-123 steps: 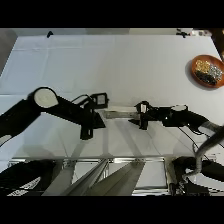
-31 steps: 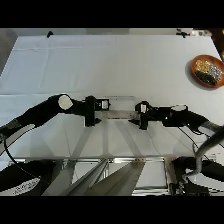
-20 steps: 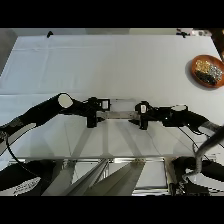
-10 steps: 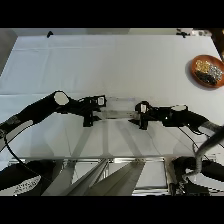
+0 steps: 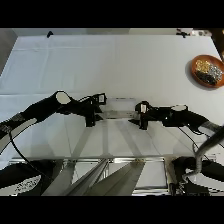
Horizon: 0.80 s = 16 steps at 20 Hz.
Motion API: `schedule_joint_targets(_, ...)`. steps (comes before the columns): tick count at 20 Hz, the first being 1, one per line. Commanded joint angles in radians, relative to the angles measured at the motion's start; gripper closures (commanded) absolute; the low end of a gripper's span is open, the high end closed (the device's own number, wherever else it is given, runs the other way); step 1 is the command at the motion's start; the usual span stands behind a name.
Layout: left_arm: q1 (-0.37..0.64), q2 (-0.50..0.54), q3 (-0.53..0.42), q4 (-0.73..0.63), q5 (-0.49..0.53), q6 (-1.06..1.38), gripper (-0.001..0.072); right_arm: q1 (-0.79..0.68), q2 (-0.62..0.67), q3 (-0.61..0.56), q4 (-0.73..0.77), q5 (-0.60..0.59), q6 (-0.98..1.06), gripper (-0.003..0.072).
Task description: Fold the box and place the chain.
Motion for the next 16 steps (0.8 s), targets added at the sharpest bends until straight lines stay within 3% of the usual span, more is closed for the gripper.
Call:
schedule_joint_targets(1,-0.005,-0.004,0.0,-0.065,-0.005,0.026,0.0395,0.0,0.0,0.0,0.0,0.0,0.0,0.0273)
schedule_joint_targets(7,-0.023,-0.004,0.0,-0.152,-0.001,0.111,0.0403,0.0,0.0,0.0,0.0,0.0,0.0,0.0273)
schedule_joint_targets(9,-0.027,-0.004,0.0,-0.151,0.006,0.113,0.0563,0.0,0.0,0.0,0.0,0.0,0.0,0.0273)
schedule_joint_targets(16,-0.027,-0.003,0.0,0.014,0.003,0.156,0.0542,0.0,0.0,0.0,0.0,0.0,0.0,0.0273)
